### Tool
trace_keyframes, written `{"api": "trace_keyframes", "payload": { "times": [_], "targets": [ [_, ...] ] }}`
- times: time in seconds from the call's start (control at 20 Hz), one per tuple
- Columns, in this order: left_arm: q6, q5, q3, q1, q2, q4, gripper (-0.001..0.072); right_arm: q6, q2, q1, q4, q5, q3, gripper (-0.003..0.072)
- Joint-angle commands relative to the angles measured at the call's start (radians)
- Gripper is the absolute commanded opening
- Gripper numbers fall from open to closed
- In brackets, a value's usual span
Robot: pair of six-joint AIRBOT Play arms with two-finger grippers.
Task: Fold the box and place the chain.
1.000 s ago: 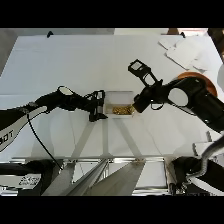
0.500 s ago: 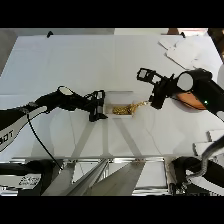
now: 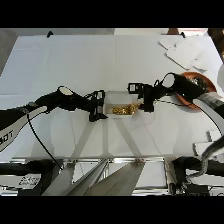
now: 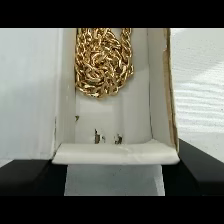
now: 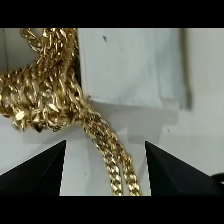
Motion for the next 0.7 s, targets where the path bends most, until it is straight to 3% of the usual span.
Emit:
{"api": "trace_keyframes", "payload": {
  "times": [0.0,0.3,0.4,0.5,0.65],
  "targets": [
    [0.000,0.000,0.000,0.000,0.000,0.000,0.0291,-0.108,-0.045,0.000,0.053,-0.009,0.000,0.0551],
    [0.000,0.000,0.000,0.000,0.000,0.000,0.0291,-0.108,-0.111,0.021,0.077,-0.010,0.000,0.0488],
    [0.000,0.000,0.000,0.000,0.001,0.000,0.0291,-0.108,-0.119,0.035,0.076,-0.011,0.000,0.0276],
    [0.000,0.000,0.000,0.000,0.001,0.000,0.0291,-0.102,-0.119,0.036,0.074,-0.008,0.000,0.0003],
    [0.000,0.000,0.000,0.000,0.000,0.000,0.0291,-0.037,-0.114,0.036,0.026,0.020,0.000,0.0008]
  ]
}}
